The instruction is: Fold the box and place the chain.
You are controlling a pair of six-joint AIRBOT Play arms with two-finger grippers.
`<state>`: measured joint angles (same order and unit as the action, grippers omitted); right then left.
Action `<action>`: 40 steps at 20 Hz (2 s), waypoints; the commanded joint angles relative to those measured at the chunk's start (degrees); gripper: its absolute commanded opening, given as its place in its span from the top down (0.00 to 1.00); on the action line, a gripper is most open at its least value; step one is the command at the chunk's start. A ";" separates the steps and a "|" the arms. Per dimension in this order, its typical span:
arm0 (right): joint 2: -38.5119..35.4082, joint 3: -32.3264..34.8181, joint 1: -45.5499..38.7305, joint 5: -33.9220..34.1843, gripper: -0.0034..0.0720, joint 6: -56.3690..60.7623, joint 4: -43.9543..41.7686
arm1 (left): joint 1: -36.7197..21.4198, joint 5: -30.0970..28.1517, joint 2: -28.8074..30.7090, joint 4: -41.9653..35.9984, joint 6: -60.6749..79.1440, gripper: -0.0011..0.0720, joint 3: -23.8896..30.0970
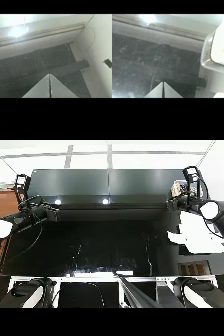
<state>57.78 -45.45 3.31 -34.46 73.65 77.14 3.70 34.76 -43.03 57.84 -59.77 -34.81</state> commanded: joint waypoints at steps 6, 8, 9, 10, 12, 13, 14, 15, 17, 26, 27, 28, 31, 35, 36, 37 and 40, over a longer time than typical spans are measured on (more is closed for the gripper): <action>0.04 0.00 0.00 -0.02 0.93 0.02 0.00 | 0.04 -0.02 -0.02 0.00 0.02 0.95 0.02; 0.04 0.00 0.00 -0.02 0.93 0.02 0.00 | 0.04 -0.02 -0.02 0.02 0.02 0.95 0.02; 0.04 0.00 0.00 -0.02 0.93 0.02 0.00 | 0.04 -0.02 -0.02 0.02 0.02 0.95 0.02; 0.04 0.00 0.00 -0.02 0.93 0.02 0.00 | 0.04 -0.02 -0.02 0.00 0.02 0.95 0.02; 0.04 0.00 0.00 -0.02 0.93 0.02 0.00 | 0.04 -0.02 -0.02 0.00 0.02 0.95 0.02; 0.04 0.00 0.00 -0.02 0.93 0.02 0.02 | 0.04 -0.04 -0.02 0.02 0.02 0.95 0.02; 0.04 0.00 0.00 -0.02 0.93 0.02 0.00 | 0.04 -0.07 -0.02 0.02 0.02 0.95 0.02; 0.04 0.00 0.00 0.00 0.93 0.07 -0.48 | 0.07 -0.07 -0.02 0.00 0.02 0.95 0.02; 0.04 0.00 0.00 0.00 0.93 0.04 -0.57 | 0.07 -0.07 -0.04 -0.04 -0.04 0.95 0.02; 1.51 0.04 0.02 0.02 0.25 0.07 -5.16 | 0.11 0.39 -3.54 -2.23 -1.05 0.37 0.02; 2.08 0.04 0.00 -0.31 0.01 0.07 -5.11 | 0.11 0.35 -3.72 -4.02 -1.42 0.01 0.02; 2.32 0.04 0.00 -1.38 0.02 0.07 -5.01 | 0.11 0.44 -3.69 -5.14 -1.44 0.01 0.02; 2.25 -0.17 -1.25 -4.66 0.02 4.66 -3.78 | 0.11 1.90 -3.67 -6.47 -2.16 0.01 -0.02; 2.23 -2.86 -12.96 -7.28 0.02 12.81 6.21 | 0.02 1.95 -3.69 -5.99 -2.54 0.02 -0.02; 2.25 -2.91 -17.38 -5.73 0.02 13.20 7.06 | 0.00 1.51 -3.69 -5.77 -3.30 0.03 -0.02; 2.34 -2.91 -21.64 -4.04 0.02 14.10 7.02 | 0.00 1.31 -3.69 -5.77 -3.76 0.04 -0.02; 2.49 -2.93 -33.38 0.48 0.02 15.93 6.95 | 0.00 1.70 -3.69 -5.77 -3.76 0.04 -0.02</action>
<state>60.14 -48.10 -20.01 -37.60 86.91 82.48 3.77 36.40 -46.70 52.12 -62.98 -34.79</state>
